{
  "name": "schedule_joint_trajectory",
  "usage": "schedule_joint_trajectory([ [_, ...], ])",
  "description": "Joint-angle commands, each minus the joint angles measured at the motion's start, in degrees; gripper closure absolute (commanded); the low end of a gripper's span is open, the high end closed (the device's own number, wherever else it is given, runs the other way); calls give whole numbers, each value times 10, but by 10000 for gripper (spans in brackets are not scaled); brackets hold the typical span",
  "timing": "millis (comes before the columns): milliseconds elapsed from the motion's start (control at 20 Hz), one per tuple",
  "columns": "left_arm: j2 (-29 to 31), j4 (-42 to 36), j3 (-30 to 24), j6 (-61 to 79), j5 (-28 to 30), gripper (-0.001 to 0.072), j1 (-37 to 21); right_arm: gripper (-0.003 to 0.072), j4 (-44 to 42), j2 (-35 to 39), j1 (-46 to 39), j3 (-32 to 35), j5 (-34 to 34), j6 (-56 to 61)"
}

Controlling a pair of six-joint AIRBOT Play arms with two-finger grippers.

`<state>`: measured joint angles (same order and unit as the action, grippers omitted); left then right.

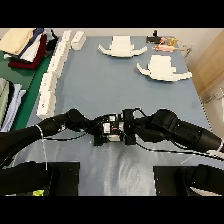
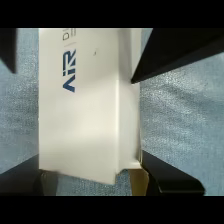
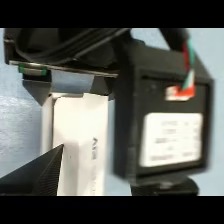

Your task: Fold the box.

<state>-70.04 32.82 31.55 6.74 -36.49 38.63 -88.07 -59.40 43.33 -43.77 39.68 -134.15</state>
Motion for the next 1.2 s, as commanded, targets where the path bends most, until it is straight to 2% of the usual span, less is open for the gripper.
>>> schedule_joint_trajectory([
  [0, 0, 0, 1, -1, 0, 200, 0, 110, 33, 0, 0, -2, 5, 18],
  [200, 0, 0, 1, -1, 0, 200, 0, 126, 32, -1, 0, -2, 6, 18],
  [250, 0, 0, 1, -1, 0, 201, 0, 254, 32, -2, 0, -2, 11, 18],
  [300, 0, 0, 1, -1, 0, 200, 0, 319, 25, -3, 0, -2, 18, 17],
  [500, 0, 0, 1, -1, 0, 200, 0, 326, -38, -3, 0, -2, 47, 17],
  [550, 0, 0, 1, -1, 0, 200, 0, 394, -49, -3, 0, -1, 50, 17],
  [600, 0, 0, 1, -1, 0, 201, 0, 501, -58, -3, 0, -1, 55, 17],
  [950, 0, 0, 1, -1, 0, 201, 0, 491, -96, -17, 0, -1, 60, 17],
  [1000, 0, 0, 1, -1, 0, 200, 0, 381, -98, -18, 0, -1, 61, 17],
  [1050, 0, 0, 1, -1, 0, 200, 0, 344, -98, -18, 0, -1, 61, 17],
  [1150, 0, 0, 1, -1, 0, 201, 0, 345, -97, -16, 0, -2, 61, 17],
])
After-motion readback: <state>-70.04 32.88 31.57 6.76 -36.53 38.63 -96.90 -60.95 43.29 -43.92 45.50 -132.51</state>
